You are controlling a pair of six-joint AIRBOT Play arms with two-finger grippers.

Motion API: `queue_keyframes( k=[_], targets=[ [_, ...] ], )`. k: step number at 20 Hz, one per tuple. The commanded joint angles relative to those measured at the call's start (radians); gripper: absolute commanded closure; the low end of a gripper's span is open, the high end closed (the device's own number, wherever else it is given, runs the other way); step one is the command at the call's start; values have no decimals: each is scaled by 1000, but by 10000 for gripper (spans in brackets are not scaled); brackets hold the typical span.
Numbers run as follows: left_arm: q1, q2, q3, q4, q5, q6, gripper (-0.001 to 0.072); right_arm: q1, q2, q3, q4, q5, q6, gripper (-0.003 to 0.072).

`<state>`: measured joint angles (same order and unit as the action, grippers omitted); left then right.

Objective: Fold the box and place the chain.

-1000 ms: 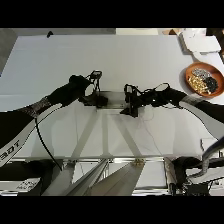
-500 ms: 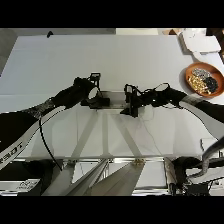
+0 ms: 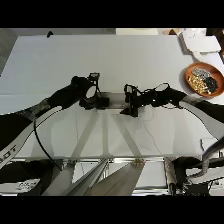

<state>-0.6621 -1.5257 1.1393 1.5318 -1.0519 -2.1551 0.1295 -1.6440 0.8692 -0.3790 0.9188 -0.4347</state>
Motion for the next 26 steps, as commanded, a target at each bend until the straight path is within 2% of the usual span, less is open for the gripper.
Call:
queue_keyframes(
  k=[1, 5, 9, 13, 15, 19, 20, 21, 23, 26],
  targets=[
    [43, 97, 1, -54, -68, 130, 233, 0, 1, 0, -2, 2, 0, 281],
    [154, 214, 1, -193, -238, 436, 233, 0, 1, 0, -2, 2, 0, 281],
    [278, 258, -4, -378, -354, 1068, 232, 0, 0, 0, -2, 2, 0, 281],
    [422, 254, -84, -557, -280, 1624, 232, 0, 1, 0, -2, 2, 0, 281],
    [478, 237, -120, -600, -273, 1836, 232, 0, 1, 0, -2, 2, 0, 281],
    [552, 106, -126, -700, -234, 2140, 219, 0, 0, 0, -2, 2, 0, 281],
    [559, 66, -127, -737, -209, 2200, 132, 0, 1, 0, -2, 2, 0, 281],
    [563, 25, -127, -772, -179, 2251, 3, 0, 0, 0, -2, 2, 0, 281],
    [558, -41, -126, -828, -135, 2322, 8, 0, 1, 0, -2, 2, 0, 281],
    [532, -95, -127, -869, -126, 2514, 8, 0, 1, 0, -2, 2, 0, 281]
  ],
)
